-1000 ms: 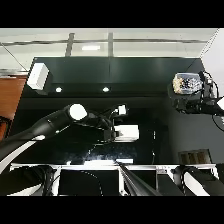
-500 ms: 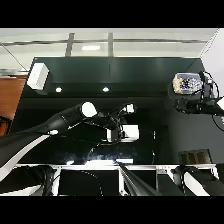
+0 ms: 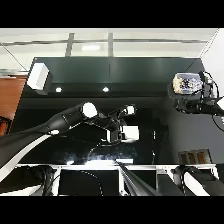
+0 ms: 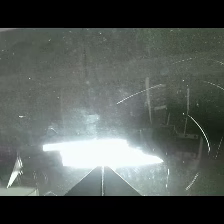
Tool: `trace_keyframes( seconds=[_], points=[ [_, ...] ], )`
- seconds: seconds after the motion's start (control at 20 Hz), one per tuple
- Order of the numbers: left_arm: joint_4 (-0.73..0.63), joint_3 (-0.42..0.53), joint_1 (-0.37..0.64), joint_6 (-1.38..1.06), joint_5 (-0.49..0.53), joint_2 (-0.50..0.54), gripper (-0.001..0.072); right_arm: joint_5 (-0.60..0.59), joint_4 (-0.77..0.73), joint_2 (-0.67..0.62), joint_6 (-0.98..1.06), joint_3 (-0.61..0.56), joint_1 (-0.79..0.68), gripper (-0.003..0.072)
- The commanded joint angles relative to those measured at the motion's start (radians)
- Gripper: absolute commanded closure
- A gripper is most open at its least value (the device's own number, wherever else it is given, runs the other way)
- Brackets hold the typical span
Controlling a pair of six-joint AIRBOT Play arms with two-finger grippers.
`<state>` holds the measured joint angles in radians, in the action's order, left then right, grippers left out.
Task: Fold the box and place the chain.
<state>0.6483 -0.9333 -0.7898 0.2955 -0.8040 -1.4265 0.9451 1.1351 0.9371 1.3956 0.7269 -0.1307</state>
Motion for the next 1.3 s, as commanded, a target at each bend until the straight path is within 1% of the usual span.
trace_keyframes(
  seconds=[0.0,0.3,0.5,0.75,0.95,1.0,1.05,1.1,1.15,1.25],
  points=[
    [0.032,-0.001,-0.016,0.0,0.003,-0.003,-0.0003,0.0,0.0,-0.001,0.0,0.0,0.0,0.067],
    [0.062,-0.001,-0.063,0.0,0.036,-0.031,-0.0003,0.0,0.0,-0.001,0.0,0.0,0.0,0.067],
    [0.062,-0.001,-0.087,0.0,0.094,-0.059,-0.0003,0.0,0.0,-0.001,0.0,0.0,0.0,0.0671],
    [0.077,-0.001,-0.148,-0.001,0.228,-0.07,-0.0003,0.001,0.0,-0.001,0.0,0.0,0.0,0.067],
    [0.088,-0.001,-0.153,0.0,0.24,-0.07,0.0,0.001,0.0,-0.001,0.0,0.0,0.0,0.067],
    [0.105,-0.001,-0.154,0.0,0.239,-0.07,0.0051,0.001,0.0,-0.001,0.0,0.0,0.0,0.067],
    [0.11,-0.001,-0.154,0.0,0.232,-0.07,0.0248,0.001,0.0,-0.001,0.0,0.0,0.0,0.067],
    [0.11,-0.001,-0.154,0.001,0.221,-0.069,0.0394,0.001,0.0,-0.001,0.0,0.0,0.0,0.067],
    [0.111,-0.001,-0.154,0.001,0.217,-0.068,0.0421,0.001,0.0,-0.001,0.0,0.0,0.0,0.067],
    [0.112,-0.001,-0.146,0.005,0.217,-0.051,0.0421,0.001,0.0,-0.001,0.0,0.0,0.0,0.0671]
  ],
)
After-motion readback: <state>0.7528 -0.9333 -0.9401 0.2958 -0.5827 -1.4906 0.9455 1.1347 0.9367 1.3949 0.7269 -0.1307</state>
